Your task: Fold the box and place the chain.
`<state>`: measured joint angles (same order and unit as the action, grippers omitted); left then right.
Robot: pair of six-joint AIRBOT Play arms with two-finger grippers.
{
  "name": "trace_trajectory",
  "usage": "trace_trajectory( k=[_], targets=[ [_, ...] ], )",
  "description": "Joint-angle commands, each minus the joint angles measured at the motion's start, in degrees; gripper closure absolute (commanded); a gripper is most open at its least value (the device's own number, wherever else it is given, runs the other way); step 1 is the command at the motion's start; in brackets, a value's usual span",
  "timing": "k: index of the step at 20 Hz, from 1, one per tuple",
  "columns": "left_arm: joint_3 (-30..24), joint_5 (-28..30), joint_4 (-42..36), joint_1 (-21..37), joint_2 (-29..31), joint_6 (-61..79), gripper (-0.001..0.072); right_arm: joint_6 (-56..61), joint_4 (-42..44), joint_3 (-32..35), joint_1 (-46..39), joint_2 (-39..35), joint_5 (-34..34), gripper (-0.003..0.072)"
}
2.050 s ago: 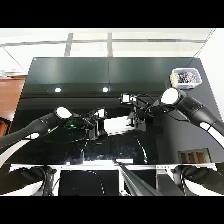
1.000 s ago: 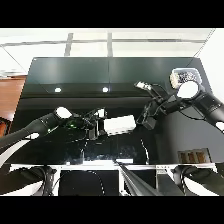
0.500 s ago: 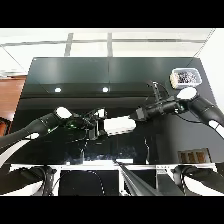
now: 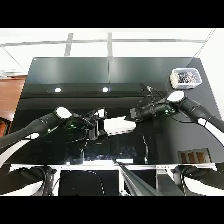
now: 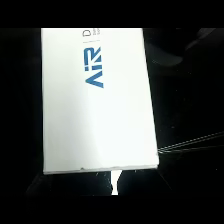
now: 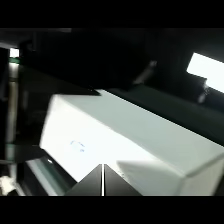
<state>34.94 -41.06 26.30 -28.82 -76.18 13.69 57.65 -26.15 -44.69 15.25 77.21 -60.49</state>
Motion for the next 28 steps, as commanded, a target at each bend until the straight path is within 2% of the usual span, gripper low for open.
trace_trajectory(
  k=[1,8,12,16,18,19,20,21,24,26,28],
  targets=[
    [0.04,0.02,0.02,-0.04,-0.04,0.02,0.0418,3.67,-5.05,0.04,1.25,1.05,1.9,0.067],
    [0.04,0.02,0.0,-0.02,-0.04,0.02,0.0419,1.79,-5.49,-0.17,1.73,2.64,1.18,0.067],
    [0.04,-0.09,-0.02,-0.02,-0.04,-0.2,0.0419,1.01,-5.66,-4.28,-0.68,0.04,-7.28,0.067],
    [0.04,-0.07,0.0,-0.02,-0.04,-0.22,0.0419,1.05,-6.45,-7.56,-8.55,-9.27,-17.25,0.067],
    [0.28,0.02,0.09,0.0,0.22,-0.26,0.0418,2.47,-13.31,-7.52,-11.72,-14.45,-22.84,0.067],
    [0.59,-0.09,0.31,0.0,0.72,-0.68,0.039,4.72,-18.93,-7.28,-12.72,-17.07,-24.37,0.067],
    [0.87,-0.13,0.96,0.0,1.42,-0.94,0.0175,6.86,-24.04,-6.99,-13.42,-19.26,-24.92,0.067],
    [1.38,-0.11,2.23,0.0,2.38,-3.26,0.0003,9.07,-28.63,-6.51,-14.12,-21.42,-25.0,0.067],
    [2.86,-2.51,9.88,0.04,6.75,-11.63,0.0001,10.38,-32.41,-4.96,-16.13,-25.64,-24.63,0.067],
    [3.76,-5.97,14.49,0.04,10.16,-15.39,0.0002,10.34,-32.37,-3.23,-17.9,-26.88,-20.96,0.067],
    [4.37,-6.05,14.49,-0.02,12.59,-18.56,0.0001,10.75,-31.65,-1.18,-20.0,-26.97,-16.7,0.067]
  ],
)
